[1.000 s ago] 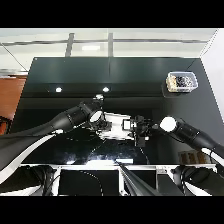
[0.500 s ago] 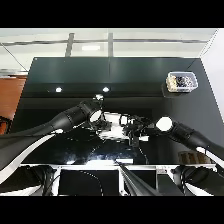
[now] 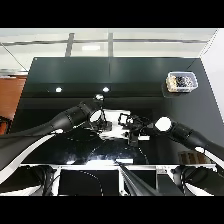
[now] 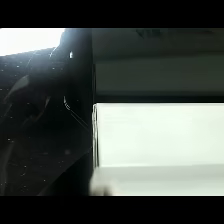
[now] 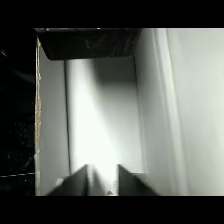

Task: Fold the box and place the chain.

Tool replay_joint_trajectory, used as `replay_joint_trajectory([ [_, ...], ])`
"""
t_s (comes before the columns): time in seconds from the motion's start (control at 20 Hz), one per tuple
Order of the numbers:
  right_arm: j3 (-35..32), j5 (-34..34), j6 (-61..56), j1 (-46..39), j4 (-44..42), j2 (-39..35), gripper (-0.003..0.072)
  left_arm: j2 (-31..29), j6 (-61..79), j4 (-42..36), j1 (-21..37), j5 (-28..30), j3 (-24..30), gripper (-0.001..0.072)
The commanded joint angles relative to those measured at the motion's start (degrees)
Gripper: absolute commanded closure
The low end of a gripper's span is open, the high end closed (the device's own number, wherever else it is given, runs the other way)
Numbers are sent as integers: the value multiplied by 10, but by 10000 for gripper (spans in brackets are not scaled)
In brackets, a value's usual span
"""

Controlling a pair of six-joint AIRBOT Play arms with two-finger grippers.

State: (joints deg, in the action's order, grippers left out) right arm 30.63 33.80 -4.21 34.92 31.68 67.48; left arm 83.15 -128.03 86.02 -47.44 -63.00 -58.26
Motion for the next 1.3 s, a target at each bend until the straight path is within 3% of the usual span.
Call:
replay_joint_trajectory([
  [0.0,1,-9,-4,0,2,0,596,0,1,0,0,0,0,679],
  [0.05,1,-8,-8,0,2,-3,599,0,1,0,0,0,0,679],
  [0.1,1,-7,-42,-2,2,-12,667,0,1,0,0,-1,0,678],
  [0.2,1,17,-141,-22,5,-51,675,0,1,0,0,-1,0,679],
  [0.4,1,203,-282,-155,11,-166,674,0,1,1,0,9,0,679],
  [0.5,1,272,-369,-250,56,-200,675,0,1,0,0,13,0,679],
  [0.65,-4,287,-540,-388,182,-202,675,0,1,0,0,12,0,679],
  [0.8,-40,276,-660,-471,204,-186,674,0,1,0,0,12,0,679],
  [1.05,-106,284,-684,-422,131,-106,674,0,1,0,0,13,0,679],
  [1.25,-106,242,-607,-321,-20,-8,674,0,1,0,0,12,0,679],
])
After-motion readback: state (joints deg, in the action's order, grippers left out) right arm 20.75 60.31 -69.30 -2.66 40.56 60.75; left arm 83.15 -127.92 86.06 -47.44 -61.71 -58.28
